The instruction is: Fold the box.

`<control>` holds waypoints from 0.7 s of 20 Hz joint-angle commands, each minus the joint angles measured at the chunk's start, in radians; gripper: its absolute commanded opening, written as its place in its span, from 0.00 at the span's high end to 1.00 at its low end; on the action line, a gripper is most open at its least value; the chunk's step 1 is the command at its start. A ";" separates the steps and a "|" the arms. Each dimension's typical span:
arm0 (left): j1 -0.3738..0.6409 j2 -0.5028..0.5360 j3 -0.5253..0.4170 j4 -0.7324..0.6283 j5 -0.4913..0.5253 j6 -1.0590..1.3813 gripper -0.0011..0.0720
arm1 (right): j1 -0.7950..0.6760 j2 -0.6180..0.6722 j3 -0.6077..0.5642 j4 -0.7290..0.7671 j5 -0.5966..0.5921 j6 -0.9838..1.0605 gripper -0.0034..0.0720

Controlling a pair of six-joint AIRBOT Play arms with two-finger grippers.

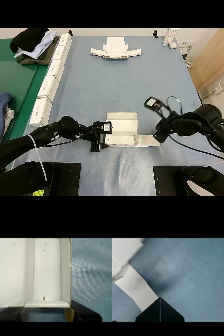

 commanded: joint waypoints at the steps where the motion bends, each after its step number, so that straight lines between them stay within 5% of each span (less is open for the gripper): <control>1: 0.000 0.000 0.001 0.000 0.000 -0.001 0.35 | -0.174 0.005 0.004 -0.119 -0.102 0.362 0.95; 8: 0.000 0.000 0.001 0.000 0.000 -0.001 0.35 | -0.686 -0.148 -0.089 0.500 -0.099 0.172 0.96; 14: 0.000 0.000 0.001 0.000 0.001 -0.001 0.35 | -0.691 -0.236 -0.200 0.765 -0.095 -0.029 0.96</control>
